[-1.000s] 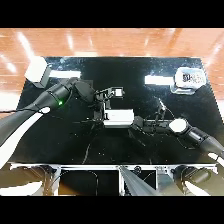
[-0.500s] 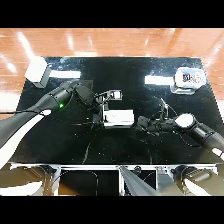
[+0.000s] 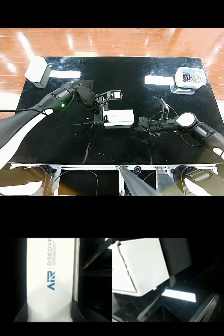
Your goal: Fold the box and place the chain.
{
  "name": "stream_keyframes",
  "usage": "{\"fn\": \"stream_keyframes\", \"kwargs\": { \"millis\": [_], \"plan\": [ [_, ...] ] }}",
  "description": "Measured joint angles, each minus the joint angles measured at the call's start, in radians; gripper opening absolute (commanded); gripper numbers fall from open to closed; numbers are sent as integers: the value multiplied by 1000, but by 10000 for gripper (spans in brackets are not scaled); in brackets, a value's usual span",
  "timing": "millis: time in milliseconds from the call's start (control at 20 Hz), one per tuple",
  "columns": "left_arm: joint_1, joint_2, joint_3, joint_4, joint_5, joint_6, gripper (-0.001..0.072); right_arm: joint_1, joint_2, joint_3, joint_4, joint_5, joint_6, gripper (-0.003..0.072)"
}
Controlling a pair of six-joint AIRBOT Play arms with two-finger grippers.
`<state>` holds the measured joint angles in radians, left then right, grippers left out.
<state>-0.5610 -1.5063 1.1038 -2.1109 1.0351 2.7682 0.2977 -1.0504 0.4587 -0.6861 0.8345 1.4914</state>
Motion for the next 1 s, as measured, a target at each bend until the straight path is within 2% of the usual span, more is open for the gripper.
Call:
{"fn": "stream_keyframes", "kwargs": {
  "millis": [200, 400, 550, 700, 850, 1000],
  "plan": [
    [18, 29, 17, 21, 27, -68, 15, -23, 12, 26, -27, -2, -14, 32],
    [148, 153, 25, 50, 91, -224, 14, -77, 55, 66, -99, 32, -19, 32],
    [330, 289, 7, 105, 157, -333, 14, -106, 84, 77, -135, 50, -24, 32],
    [584, 400, -21, 180, 207, -411, 15, -117, 95, 82, -151, 55, -46, 32],
    [850, 434, -46, 197, 241, -438, 15, -121, 100, 83, -159, 54, -68, 32],
    [1075, 411, -55, 190, 228, -419, 15, -123, 101, 84, -162, 53, -76, 32]
  ]
}}
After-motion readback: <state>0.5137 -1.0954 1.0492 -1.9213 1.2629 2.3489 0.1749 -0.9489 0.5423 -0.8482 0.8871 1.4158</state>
